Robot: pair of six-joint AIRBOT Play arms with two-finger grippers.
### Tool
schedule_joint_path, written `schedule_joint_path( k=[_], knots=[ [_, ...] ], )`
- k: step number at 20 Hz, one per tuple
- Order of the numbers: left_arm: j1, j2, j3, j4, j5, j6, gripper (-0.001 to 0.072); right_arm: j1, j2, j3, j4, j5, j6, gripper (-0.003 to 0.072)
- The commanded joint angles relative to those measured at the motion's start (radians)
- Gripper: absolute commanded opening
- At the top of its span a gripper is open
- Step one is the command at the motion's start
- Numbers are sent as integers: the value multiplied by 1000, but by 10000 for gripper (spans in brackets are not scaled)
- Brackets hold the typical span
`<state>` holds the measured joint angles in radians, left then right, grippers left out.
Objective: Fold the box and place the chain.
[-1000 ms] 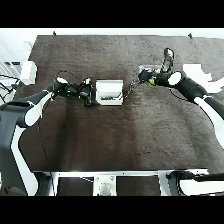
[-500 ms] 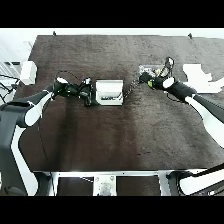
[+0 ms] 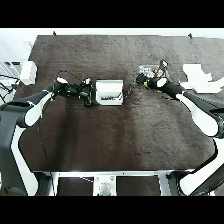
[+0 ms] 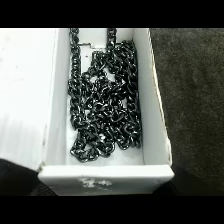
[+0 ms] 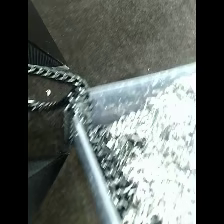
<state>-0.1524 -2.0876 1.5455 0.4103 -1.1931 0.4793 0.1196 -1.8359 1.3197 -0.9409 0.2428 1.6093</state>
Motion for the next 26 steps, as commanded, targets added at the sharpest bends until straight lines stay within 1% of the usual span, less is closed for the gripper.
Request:
schedule_joint_path(
  k=[1,2,3,4,5,6,7,8,10,12,13,14,17,20,24,26],
  knots=[
    [0,0,0,0,0,0,408,23,-44,45,3,0,0,620],
    [0,-1,0,0,0,0,408,23,-52,50,3,-3,0,604],
    [0,0,0,0,0,0,408,23,-58,50,3,-8,6,563],
    [0,0,0,0,0,0,408,22,-61,50,2,-11,6,423],
    [0,0,0,0,0,0,408,16,-63,50,3,-11,6,365],
    [0,0,0,0,0,0,408,11,-64,50,2,-14,6,364],
    [0,0,0,0,0,0,408,7,-64,50,2,-19,6,302],
    [0,0,0,0,0,0,408,3,-64,50,3,-26,6,273],
    [0,-1,0,0,0,0,408,2,-64,50,3,-57,6,255],
    [0,0,0,0,0,0,408,2,-64,50,2,-87,6,79],
    [0,0,0,0,0,0,408,2,-64,50,2,-95,6,32],
    [0,0,0,0,0,0,408,3,-64,50,3,-95,6,7],
    [0,0,0,0,0,0,408,18,-61,50,3,-84,6,6],
    [0,0,0,0,0,0,408,55,-40,50,3,-40,6,5],
    [0,0,0,0,0,0,408,102,37,49,3,-19,6,5],
    [0,-1,0,0,0,0,408,111,89,49,2,13,6,4]
  ],
)
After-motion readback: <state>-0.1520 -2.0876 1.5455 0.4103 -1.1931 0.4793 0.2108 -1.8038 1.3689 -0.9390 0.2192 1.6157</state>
